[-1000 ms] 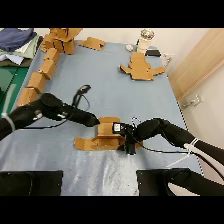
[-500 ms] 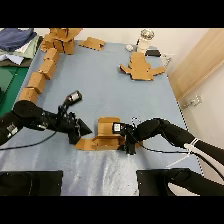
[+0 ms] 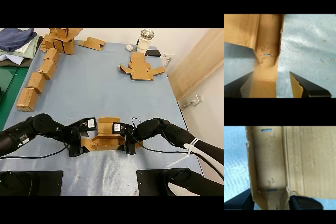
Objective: Fold the box.
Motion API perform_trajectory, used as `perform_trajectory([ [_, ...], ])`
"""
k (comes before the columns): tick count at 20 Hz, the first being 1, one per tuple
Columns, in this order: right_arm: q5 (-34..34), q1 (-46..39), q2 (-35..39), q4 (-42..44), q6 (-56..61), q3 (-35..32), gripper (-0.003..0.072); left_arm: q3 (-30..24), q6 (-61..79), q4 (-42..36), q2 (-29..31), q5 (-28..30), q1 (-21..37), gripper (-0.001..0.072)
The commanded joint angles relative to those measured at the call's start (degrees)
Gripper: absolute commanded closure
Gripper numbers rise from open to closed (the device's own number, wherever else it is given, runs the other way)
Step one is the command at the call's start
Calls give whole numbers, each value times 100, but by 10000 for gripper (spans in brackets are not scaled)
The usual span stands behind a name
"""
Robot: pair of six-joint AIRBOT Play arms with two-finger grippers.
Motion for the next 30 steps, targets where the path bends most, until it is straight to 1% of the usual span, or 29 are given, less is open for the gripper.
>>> perform_trajectory([
  [1,4,-4,2,0,2,-2,185,-15,9,140,-433,280,-238,17],
  [4,4,-4,2,0,2,-2,185,-15,31,109,-514,330,-264,17],
  [8,4,-4,2,-2,2,-2,185,-15,66,-28,-527,874,-267,17],
  [9,4,-4,2,0,2,-2,185,-15,190,-111,-535,927,-267,17],
  [13,4,-4,2,-2,2,-2,185,-13,629,-575,-664,837,-275,25],
  [14,4,-4,2,-2,2,-2,185,-13,678,-636,-695,813,-304,204],
  [15,4,-4,2,-2,2,-2,185,-15,706,-623,-706,817,-343,452],
  [16,4,-4,2,-2,2,-2,185,-13,822,-629,-706,828,-363,559],
  [17,4,-4,2,-2,2,-2,185,-13,866,-634,-706,892,-376,590],
  [18,2,-4,2,-2,2,-2,185,-15,868,-632,-706,968,-407,605],
  [25,4,-4,2,-2,2,-2,185,-15,1014,-914,-802,1530,-745,607],
  [30,4,-4,2,-2,2,-2,185,-15,1019,-914,-890,1639,-951,605],
])
